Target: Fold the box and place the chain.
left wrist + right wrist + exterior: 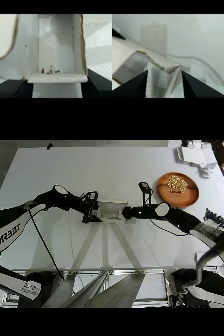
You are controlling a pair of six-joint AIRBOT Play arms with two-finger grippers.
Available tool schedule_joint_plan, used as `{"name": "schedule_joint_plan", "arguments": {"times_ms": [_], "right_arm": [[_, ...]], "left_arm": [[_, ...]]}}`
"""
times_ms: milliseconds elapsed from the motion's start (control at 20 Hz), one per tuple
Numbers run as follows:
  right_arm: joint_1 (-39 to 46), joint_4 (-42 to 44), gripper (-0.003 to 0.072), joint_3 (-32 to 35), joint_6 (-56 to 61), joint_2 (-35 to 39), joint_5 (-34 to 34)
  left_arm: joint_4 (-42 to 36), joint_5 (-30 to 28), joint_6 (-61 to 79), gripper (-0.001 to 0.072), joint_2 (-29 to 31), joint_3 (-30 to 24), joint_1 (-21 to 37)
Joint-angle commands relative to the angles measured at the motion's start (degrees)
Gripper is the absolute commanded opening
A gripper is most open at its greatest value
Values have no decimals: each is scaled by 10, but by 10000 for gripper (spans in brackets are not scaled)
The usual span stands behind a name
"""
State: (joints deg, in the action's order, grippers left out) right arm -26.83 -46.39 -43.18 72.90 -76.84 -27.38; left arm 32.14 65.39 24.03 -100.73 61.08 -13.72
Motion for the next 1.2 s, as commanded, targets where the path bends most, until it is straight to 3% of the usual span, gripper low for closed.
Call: {"name": "schedule_joint_plan", "arguments": {"times_ms": [0,250,400,500,700,750,850,900,1000,1150], "right_arm": [[-11,-82,446,-37,52,-7,-67],[-48,-284,444,-75,274,-39,-96],[-68,-395,432,-121,376,-73,-171],[-81,-431,401,-157,404,-92,-213],[-102,-431,407,-199,409,-105,-221],[-106,-431,418,-202,409,-106,-221],[-114,-429,574,-204,409,-113,-226],[-116,-429,592,-205,410,-118,-229],[-121,-427,546,-205,432,-129,-228],[-123,-429,329,-205,510,-142,-220]], "left_arm": [[0,0,0,208,0,0,0],[0,0,0,208,0,0,0],[0,0,0,208,0,0,0],[0,0,0,208,0,0,0],[0,0,0,208,0,0,0],[0,0,0,208,0,0,0],[0,0,0,208,0,0,0],[0,0,0,208,0,0,0],[0,0,0,208,0,0,0],[0,0,0,208,0,0,0]]}}
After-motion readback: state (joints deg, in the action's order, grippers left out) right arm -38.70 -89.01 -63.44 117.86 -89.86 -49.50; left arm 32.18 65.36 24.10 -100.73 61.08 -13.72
